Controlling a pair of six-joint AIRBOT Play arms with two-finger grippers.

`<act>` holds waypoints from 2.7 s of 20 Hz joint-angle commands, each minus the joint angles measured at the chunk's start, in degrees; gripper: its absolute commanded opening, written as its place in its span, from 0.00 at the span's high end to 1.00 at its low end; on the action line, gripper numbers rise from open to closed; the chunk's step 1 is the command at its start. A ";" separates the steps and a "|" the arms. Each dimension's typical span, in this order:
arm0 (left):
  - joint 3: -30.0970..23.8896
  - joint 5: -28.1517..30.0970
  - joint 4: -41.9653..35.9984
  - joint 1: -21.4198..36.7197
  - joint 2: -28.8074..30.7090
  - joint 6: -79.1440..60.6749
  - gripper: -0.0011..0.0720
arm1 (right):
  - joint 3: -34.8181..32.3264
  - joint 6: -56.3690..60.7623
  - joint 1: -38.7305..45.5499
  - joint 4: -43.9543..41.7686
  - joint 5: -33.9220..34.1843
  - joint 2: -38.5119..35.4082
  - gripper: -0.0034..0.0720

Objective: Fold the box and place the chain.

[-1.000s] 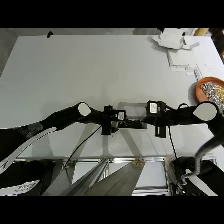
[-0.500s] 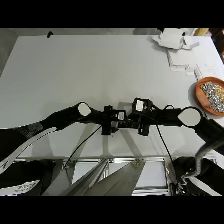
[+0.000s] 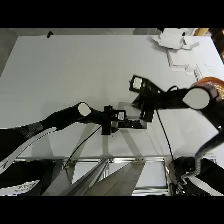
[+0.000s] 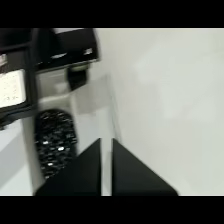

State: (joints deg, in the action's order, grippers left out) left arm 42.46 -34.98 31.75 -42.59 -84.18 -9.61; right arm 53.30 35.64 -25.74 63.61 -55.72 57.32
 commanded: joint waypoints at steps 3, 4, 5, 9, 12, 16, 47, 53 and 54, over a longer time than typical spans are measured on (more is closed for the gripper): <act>0.00 0.02 0.02 -0.02 -0.02 -0.02 0.64 | 6.86 7.96 5.18 3.02 -0.48 9.51 0.93; 0.00 0.02 0.02 0.00 -0.02 -0.02 0.64 | 6.80 7.91 5.09 2.97 -3.26 11.39 0.93; 0.00 0.00 0.02 0.00 -0.02 -0.02 0.64 | 6.32 7.82 4.44 3.04 -5.62 12.57 0.93; 0.00 0.02 0.02 0.00 -0.02 -0.02 0.64 | 1.49 3.74 -0.35 3.15 -11.50 12.28 0.93; 0.00 0.02 0.02 0.00 -0.02 -0.02 0.64 | 0.13 1.55 -3.98 2.97 -12.55 10.16 0.87; 0.00 0.02 0.02 -0.02 -0.02 -0.02 0.64 | -0.87 -3.13 -6.34 2.97 -12.15 7.67 0.86; 0.00 0.02 0.02 0.00 -0.02 -0.02 0.64 | -6.51 -2.89 -10.97 7.13 -1.68 6.71 0.67; 0.00 0.02 0.02 0.00 -0.02 -0.02 0.64 | -7.69 -2.93 -10.97 7.74 1.36 4.17 0.82; 0.00 0.00 0.02 -0.02 -0.02 -0.02 0.64 | -8.70 -2.93 -10.97 7.74 3.04 4.17 0.81</act>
State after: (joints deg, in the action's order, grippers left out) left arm 42.46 -34.94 31.66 -42.59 -84.20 -9.52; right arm 45.95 32.71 -36.67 71.13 -56.01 61.87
